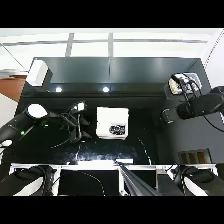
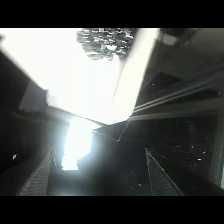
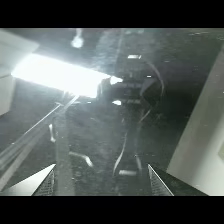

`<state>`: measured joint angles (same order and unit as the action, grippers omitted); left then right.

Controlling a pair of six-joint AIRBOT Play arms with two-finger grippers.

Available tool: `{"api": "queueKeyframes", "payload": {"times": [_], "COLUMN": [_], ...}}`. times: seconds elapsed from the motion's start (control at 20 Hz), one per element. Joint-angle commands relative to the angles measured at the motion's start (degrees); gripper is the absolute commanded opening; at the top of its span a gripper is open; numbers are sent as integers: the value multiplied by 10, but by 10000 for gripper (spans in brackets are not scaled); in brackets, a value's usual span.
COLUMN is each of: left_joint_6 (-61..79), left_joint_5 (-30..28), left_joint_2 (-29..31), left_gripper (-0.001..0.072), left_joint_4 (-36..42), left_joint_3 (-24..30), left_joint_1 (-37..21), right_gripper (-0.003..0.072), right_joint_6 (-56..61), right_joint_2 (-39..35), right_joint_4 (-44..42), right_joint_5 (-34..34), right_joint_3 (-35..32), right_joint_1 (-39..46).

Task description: Fold the box and place the chain.

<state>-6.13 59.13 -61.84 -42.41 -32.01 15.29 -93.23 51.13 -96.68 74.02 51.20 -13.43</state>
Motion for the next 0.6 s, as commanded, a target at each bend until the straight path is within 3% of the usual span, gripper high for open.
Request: {"api": "queueKeyframes", "payload": {"times": [0.0, 0.3, 0.55], "left_joint_6": [113, 214, 214], "left_joint_5": [-13, 2, -1], "left_joint_2": [-32, -106, -117], "left_gripper": [707, 707, 707], "left_joint_4": [45, 103, 104], "left_joint_3": [6, -12, -17], "left_joint_1": [18, 13, 8], "right_gripper": [707, 707, 707], "right_joint_6": [-20, -22, -29], "right_joint_2": [-34, -38, -38], "right_joint_4": [7, -14, -28], "right_joint_5": [-25, -21, -20], "right_joint_3": [-10, -10, -10], "right_joint_1": [7, 7, 7]}}
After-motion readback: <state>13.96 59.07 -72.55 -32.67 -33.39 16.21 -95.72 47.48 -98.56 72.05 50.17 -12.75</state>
